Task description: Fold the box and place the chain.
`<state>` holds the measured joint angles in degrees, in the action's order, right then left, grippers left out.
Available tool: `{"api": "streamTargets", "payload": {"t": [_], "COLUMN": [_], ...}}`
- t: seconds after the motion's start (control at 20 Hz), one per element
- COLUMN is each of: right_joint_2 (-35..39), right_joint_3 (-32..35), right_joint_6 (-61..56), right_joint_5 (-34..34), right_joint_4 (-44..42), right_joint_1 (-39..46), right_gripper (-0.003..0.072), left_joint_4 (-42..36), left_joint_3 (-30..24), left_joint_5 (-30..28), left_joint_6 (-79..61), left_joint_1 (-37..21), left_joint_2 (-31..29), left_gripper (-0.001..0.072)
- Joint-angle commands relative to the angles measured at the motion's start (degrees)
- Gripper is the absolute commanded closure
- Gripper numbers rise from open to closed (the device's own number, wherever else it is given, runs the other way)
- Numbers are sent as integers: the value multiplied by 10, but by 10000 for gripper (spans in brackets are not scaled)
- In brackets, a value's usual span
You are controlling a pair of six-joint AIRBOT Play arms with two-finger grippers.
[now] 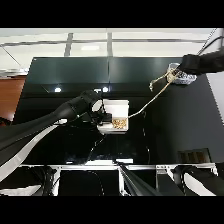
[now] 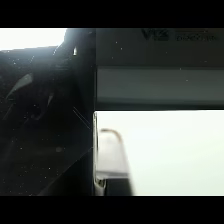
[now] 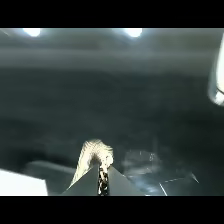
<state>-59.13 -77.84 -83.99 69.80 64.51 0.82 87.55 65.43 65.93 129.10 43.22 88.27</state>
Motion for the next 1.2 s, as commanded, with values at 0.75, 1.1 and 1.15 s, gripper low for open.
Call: {"api": "streamTargets", "payload": {"t": [0.75,1.1,1.15], "right_joint_2": [99,96,95], "right_joint_3": [37,37,37], "right_joint_6": [22,37,37], "right_joint_5": [-104,-122,-125], "right_joint_4": [-389,-420,-419], "right_joint_1": [-130,-144,-150], "right_gripper": [670,670,670], "left_joint_4": [0,0,0], "left_joint_3": [0,0,0], "left_joint_5": [-1,-2,-2], "left_joint_6": [0,0,0], "left_joint_1": [0,0,0], "left_joint_2": [0,0,0], "left_gripper": [679,679,679]}}
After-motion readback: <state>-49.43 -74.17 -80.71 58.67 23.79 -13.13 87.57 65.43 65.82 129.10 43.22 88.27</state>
